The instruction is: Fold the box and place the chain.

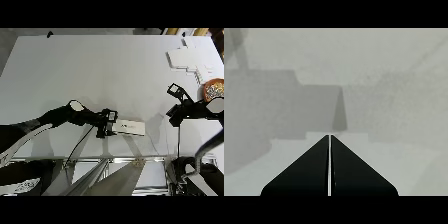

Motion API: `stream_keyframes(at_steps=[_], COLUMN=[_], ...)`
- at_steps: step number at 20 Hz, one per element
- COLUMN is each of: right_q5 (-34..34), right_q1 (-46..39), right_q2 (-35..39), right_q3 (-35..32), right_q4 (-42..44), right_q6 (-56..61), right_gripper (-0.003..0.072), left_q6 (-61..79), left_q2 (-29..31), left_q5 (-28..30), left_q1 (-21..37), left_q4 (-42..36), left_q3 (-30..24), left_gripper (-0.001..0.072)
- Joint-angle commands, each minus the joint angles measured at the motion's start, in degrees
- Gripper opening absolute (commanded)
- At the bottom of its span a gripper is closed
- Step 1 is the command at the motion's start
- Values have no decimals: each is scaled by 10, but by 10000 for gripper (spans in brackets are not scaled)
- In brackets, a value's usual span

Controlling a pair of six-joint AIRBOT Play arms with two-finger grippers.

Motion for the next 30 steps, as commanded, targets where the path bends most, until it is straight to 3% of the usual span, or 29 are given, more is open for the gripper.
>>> stream_keyframes(at_steps=[1, 4, 10, 15, 17, 22, 26, 30], right_q5=[1, 1, 1, 1, 1, 1, 1, 1], right_q1=[0, 0, 0, 0, 0, 0, 0, 0], right_q2=[0, 0, 0, 0, 0, 0, 0, 0], right_q3=[0, 0, 0, 0, 0, 0, 0, 0], right_q4=[0, 0, 0, 0, 0, 0, 0, 0], right_q6=[0, 0, 0, 0, 0, 0, 0, 0], right_gripper=[16, 16, 16, 16, 16, 16, 16, 16], left_q6=[-114, -321, -667, -1094, -1173, -1208, -1224, -1252], left_q2=[59, 141, 289, 343, 341, 341, 333, 285], left_q5=[-6, -9, -61, -57, -57, -25, 7, 7], left_q1=[34, 96, 234, 376, 441, 581, 661, 705], left_q4=[79, 197, 521, 739, 770, 775, 775, 772], left_q3=[1, 0, 1, 0, 0, 0, 0, 0], left_gripper=[414, 414, 413, 413, 413, 414, 415, 416])
